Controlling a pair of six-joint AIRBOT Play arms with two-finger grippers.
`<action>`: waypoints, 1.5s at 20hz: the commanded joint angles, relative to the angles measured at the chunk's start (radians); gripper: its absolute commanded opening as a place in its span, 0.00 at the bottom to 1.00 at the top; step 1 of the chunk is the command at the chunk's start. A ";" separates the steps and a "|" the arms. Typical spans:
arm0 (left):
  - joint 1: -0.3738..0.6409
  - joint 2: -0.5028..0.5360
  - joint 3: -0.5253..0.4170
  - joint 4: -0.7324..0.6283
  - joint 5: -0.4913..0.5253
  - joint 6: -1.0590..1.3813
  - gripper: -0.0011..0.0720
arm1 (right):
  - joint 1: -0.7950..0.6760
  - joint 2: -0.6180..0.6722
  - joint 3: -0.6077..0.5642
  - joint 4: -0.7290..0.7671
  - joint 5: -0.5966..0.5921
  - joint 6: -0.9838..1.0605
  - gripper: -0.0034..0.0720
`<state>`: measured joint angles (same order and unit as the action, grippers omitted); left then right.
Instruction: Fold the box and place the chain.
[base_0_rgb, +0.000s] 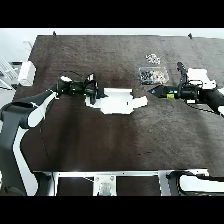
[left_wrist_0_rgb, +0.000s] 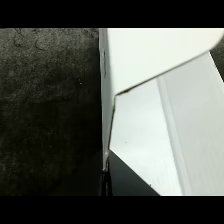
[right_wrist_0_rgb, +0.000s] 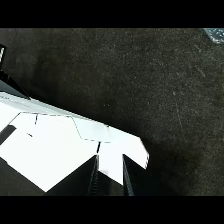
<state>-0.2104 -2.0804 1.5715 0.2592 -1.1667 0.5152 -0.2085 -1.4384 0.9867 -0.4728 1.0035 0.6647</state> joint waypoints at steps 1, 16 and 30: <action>0.000 -0.002 0.000 -0.001 0.000 0.018 0.04 | 0.002 0.000 0.000 0.003 0.000 -0.004 0.31; 0.000 -0.024 0.000 -0.009 0.010 0.017 0.04 | 0.008 0.137 -0.124 0.091 0.124 -0.330 0.31; 0.000 -0.024 0.000 -0.010 0.004 0.016 0.04 | 0.300 0.166 -0.240 -0.101 -0.102 -0.930 0.94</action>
<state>-0.2100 -2.1040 1.5719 0.2493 -1.1622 0.5320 0.0380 -1.2636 0.7509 -0.5083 0.9886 -0.1722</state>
